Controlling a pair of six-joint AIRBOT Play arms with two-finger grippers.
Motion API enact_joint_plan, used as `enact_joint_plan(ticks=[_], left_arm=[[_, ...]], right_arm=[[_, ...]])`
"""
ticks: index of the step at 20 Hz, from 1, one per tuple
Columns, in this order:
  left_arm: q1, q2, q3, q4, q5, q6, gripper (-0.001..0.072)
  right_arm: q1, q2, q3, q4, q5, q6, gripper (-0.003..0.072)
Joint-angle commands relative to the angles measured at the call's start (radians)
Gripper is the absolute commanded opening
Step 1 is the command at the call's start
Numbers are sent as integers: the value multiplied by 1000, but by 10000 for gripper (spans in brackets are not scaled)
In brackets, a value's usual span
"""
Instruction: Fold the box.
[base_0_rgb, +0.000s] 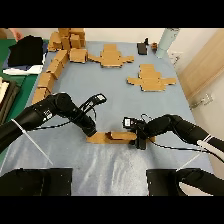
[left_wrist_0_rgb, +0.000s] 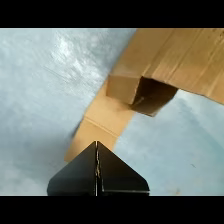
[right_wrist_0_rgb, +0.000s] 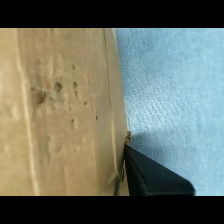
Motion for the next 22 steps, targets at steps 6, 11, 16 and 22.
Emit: enact_joint_plan(ticks=[6,11,16,22], left_arm=[[-73,0,-143,-587,-114,-145,14],[-234,0,-168,-718,404,-153,14],[-241,-15,-167,-709,721,-152,14],[-241,-88,-130,-701,777,-151,13]], right_arm=[[1,2,1,4,13,-3,423],[1,2,1,5,12,-2,423],[1,2,1,5,11,-2,423],[1,2,1,5,11,-2,423]])
